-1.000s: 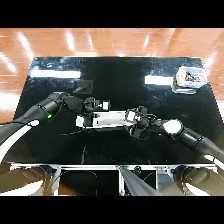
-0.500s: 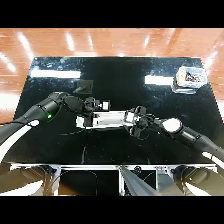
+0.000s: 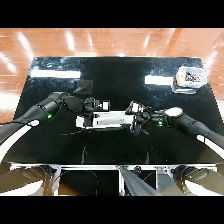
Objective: Fold the box and place the chain.
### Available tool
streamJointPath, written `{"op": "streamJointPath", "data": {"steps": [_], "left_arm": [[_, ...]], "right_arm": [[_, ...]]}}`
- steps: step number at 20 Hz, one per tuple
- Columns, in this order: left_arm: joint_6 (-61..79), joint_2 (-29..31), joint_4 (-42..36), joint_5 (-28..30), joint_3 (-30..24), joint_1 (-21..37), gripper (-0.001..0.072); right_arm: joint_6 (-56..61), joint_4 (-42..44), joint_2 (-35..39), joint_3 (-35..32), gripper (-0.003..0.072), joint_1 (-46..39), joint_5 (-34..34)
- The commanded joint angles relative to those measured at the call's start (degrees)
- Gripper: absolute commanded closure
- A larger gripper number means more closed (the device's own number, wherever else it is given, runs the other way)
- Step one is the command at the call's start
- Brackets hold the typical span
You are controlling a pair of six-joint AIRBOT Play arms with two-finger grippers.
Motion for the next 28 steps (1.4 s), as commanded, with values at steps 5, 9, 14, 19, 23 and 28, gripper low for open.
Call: {"op": "streamJointPath", "data": {"steps": [5,9,14,19,23,28], "left_arm": [[0.0,0.0,0.0,0.2,0.1,0.0,0.0690],[0.0,0.0,0.0,0.2,0.1,0.0,0.0690],[-0.1,0.0,-0.2,1.3,0.1,0.0,0.0690],[-1.5,0.0,-0.2,1.7,0.1,0.0,0.0690],[-1.5,0.0,-0.2,1.7,0.1,0.0,0.0690],[-1.5,0.0,-0.2,1.7,0.1,0.0,0.0690]], "right_arm": [[12.0,-9.9,-1.1,0.9,-0.0029,3.5,-2.3],[13.2,-12.0,-1.1,0.9,-0.0029,4.9,-3.8],[15.6,-12.5,-1.7,1.5,-0.0028,5.1,-5.2],[19.2,-15.4,-2.8,2.9,-0.0028,5.5,-4.9],[19.7,-19.4,-3.0,2.9,-0.0028,7.6,-5.1],[19.9,-19.4,-3.0,2.9,-0.0021,7.7,-5.2]]}}
